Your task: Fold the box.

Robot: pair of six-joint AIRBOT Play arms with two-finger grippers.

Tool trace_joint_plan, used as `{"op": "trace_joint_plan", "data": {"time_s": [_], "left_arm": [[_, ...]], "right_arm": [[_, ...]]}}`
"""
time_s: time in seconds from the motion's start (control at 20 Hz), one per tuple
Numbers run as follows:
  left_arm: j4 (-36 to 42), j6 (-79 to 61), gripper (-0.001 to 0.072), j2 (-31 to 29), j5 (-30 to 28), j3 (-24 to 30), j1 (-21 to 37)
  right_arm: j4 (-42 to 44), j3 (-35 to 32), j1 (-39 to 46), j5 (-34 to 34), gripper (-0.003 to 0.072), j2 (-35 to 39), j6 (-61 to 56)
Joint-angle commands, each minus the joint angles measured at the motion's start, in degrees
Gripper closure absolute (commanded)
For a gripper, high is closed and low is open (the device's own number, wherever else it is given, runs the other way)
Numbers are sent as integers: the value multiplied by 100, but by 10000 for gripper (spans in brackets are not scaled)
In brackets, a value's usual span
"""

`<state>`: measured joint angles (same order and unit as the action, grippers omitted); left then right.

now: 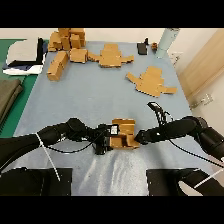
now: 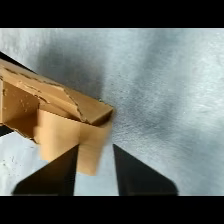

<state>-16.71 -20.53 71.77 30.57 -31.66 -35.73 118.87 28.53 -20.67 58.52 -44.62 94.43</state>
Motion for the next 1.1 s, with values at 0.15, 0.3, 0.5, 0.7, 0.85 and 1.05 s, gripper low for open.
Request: {"op": "trace_joint_plan", "data": {"time_s": [0.15, 0.3, 0.5, 0.7, 0.85, 1.05], "left_arm": [[-2, 0, 294, 2, -2, -7, 0], [-2, 0, 294, 2, -2, -7, 0], [-2, 0, 294, 2, -2, -7, 0], [-2, 0, 294, 2, -2, -7, 0], [-2, 0, 294, 2, -2, -7, 0], [-2, 0, 294, 2, -2, -7, 0]], "right_arm": [[216, 37, -457, -197, 293, -463, -72], [-13, 55, -636, -476, 294, -678, -599], [-308, 308, -966, -511, 294, -1084, -1279], [-1646, 907, -1759, -452, 295, -1521, -3150], [-2649, 1421, -2409, 138, 295, -1969, -4656], [-3309, 1856, -2924, 909, 296, -2588, -5740]]}}
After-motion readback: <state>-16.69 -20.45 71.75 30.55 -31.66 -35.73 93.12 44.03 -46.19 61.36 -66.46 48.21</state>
